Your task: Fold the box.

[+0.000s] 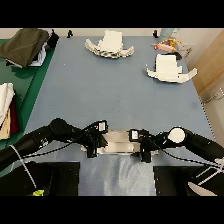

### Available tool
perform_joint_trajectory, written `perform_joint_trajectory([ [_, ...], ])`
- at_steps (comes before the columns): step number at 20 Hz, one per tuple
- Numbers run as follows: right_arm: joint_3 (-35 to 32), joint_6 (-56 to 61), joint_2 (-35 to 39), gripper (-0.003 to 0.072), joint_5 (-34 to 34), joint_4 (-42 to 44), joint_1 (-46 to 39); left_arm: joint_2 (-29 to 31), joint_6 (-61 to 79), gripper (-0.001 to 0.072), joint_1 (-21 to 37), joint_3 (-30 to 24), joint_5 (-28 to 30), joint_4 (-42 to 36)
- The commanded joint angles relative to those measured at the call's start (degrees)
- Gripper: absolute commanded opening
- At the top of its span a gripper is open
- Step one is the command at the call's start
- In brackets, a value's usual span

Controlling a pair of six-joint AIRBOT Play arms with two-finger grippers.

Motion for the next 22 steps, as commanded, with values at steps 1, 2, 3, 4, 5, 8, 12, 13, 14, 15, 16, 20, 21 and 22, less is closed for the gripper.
perform_joint_trajectory([
  [1,0.02,0.07,0.04,0.0483,-0.02,0.04,-0.02,1.01,-9.64,0.0015,0.02,0.55,-0.7,7.96],
  [2,0.02,0.07,0.04,0.0483,-0.02,0.07,-0.02,2.03,-15.89,0.0015,0.09,1.11,-1.53,11.61],
  [3,0.02,0.07,0.04,0.0483,-0.02,0.07,-0.02,3.61,-22.49,0.0015,0.09,1.95,-3.19,15.34],
  [4,0.02,0.07,0.04,0.0483,-0.02,0.04,-0.02,5.42,-27.98,0.0015,0.09,2.84,-5.53,18.53],
  [5,0.02,0.07,0.04,0.0483,-0.02,0.07,-0.02,7.74,-34.01,0.0015,0.09,3.98,-8.72,21.4],
  [8,0.02,0.07,0.04,0.0483,-0.02,0.07,-0.02,15.8,-51.82,0.0015,0.13,7.06,-15.72,28.59],
  [12,0.02,0.07,0.04,0.0483,-0.02,0.07,-0.02,23.76,-80.48,0.0015,0.15,7.39,-18.03,44.52],
  [13,0.02,0.07,0.04,0.0483,-0.02,0.07,-0.02,24.24,-88.15,0.0015,0.15,7.39,-20.37,49.77],
  [14,0.02,0.07,0.04,0.0483,-0.02,0.04,-0.02,24.2,-93.7,0.0015,0.2,7.37,-22.32,53.22],
  [15,0.02,0.07,0.04,0.0483,-0.02,0.04,-0.02,24.11,-95.97,0.0015,0.61,7.13,-22.53,53.51],
  [16,0.02,0.07,0.04,0.0483,-0.02,0.04,-0.02,24.11,-96.28,0.0015,1.31,6.82,-21.77,52.35],
  [20,0.02,0.07,0.04,0.0483,-0.02,0.04,-0.02,24.11,-99.86,0.0014,7.32,5.46,-21.4,50.77],
  [21,0.02,0.07,0.04,0.0483,-0.02,0.07,-0.02,24.09,-99.38,0.0014,9.46,4.7,-21.14,48.85],
  [22,0.02,0.07,0.04,0.0483,-0.02,0.04,-0.02,24.09,-98.36,0.0014,11.82,3.65,-20.76,46.12],
])
